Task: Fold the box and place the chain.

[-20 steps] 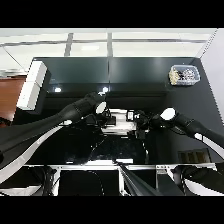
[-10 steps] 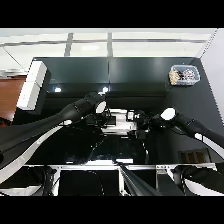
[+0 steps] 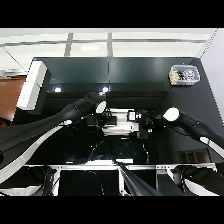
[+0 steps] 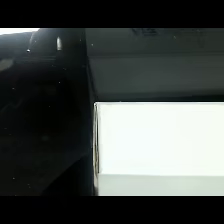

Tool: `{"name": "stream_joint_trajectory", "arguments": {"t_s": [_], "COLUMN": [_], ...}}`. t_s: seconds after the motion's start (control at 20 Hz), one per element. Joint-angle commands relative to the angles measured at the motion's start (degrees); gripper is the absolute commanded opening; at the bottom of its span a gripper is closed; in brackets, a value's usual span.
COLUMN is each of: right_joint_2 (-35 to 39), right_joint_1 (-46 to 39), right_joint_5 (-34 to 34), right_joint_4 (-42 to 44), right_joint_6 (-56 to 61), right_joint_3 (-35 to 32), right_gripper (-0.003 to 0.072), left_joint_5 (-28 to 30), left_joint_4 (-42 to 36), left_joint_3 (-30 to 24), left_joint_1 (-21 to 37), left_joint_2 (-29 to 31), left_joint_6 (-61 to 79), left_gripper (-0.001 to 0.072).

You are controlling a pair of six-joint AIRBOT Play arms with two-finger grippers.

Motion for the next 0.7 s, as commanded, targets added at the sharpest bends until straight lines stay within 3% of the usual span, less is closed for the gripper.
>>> {"name": "stream_joint_trajectory", "arguments": {"t_s": [0.0,0.15,0.25,0.35,0.4,0.45,0.65], "right_joint_2": [5.73,5.95,5.88,5.86,5.86,5.81,4.44], "right_joint_1": [-0.04,-0.02,0.0,0.0,0.0,0.0,0.02], "right_joint_5": [3.82,5.86,5.01,2.38,1.22,0.59,2.4], "right_joint_4": [-7.23,-7.67,-7.65,-7.43,-7.19,-6.99,-0.74], "right_joint_6": [3.45,3.43,3.34,3.19,3.19,3.19,3.21], "right_joint_3": [0.17,0.13,0.13,0.11,0.13,0.13,0.13], "right_gripper": [0.0693,0.069,0.0476,0.0461,0.0287,0.018,0.0183], "left_joint_5": [-1.25,-1.31,-1.31,-1.31,-1.29,-1.27,-1.07], "left_joint_4": [0.15,0.13,0.09,0.07,0.07,0.07,0.09], "left_joint_3": [-0.02,-0.02,-0.02,-0.02,-0.02,-0.02,-0.02], "left_joint_1": [0.02,0.02,0.02,0.02,0.02,0.02,0.02], "left_joint_2": [0.0,0.0,0.0,0.0,0.0,0.0,0.0], "left_joint_6": [1.55,1.51,1.51,1.51,1.51,1.51,1.51], "left_gripper": [0.0024,0.0024,0.0024,0.0024,0.0025,0.0025,0.0025]}}
